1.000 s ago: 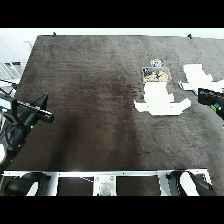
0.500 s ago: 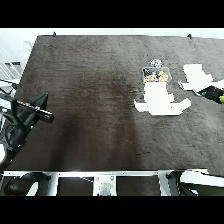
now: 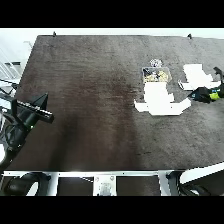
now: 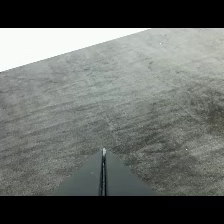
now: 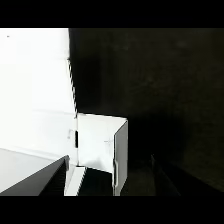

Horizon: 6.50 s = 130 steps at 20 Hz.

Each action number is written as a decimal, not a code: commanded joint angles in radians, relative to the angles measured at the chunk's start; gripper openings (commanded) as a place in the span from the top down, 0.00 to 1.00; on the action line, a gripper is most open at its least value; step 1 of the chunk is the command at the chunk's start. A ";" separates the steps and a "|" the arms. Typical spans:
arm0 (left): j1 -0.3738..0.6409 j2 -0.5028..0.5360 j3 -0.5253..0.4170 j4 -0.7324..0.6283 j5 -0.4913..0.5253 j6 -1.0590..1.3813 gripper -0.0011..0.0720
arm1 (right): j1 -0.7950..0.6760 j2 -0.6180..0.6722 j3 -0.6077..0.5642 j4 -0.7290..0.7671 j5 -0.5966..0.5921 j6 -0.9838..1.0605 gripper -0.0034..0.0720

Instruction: Fold the box and place the chain.

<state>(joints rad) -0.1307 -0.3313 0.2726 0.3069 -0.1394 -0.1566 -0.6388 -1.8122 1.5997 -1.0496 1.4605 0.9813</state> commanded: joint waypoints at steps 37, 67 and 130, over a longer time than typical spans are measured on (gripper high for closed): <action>0.000 -0.001 0.001 0.000 0.000 0.000 0.96 | 0.563 0.207 -0.622 0.623 -0.513 -0.190 0.94; 0.000 -0.782 0.498 0.000 -0.256 -0.028 0.25 | 0.689 0.201 -0.605 0.624 -0.703 -0.309 0.94; -0.073 -1.923 1.787 0.178 -1.179 -0.435 0.96 | 0.691 0.201 -0.617 0.657 -0.712 -0.313 0.62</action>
<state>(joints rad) -0.2050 -2.2559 2.0590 0.4911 -1.3022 -0.6891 0.0528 -1.6115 0.9825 -0.3943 0.7467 0.6685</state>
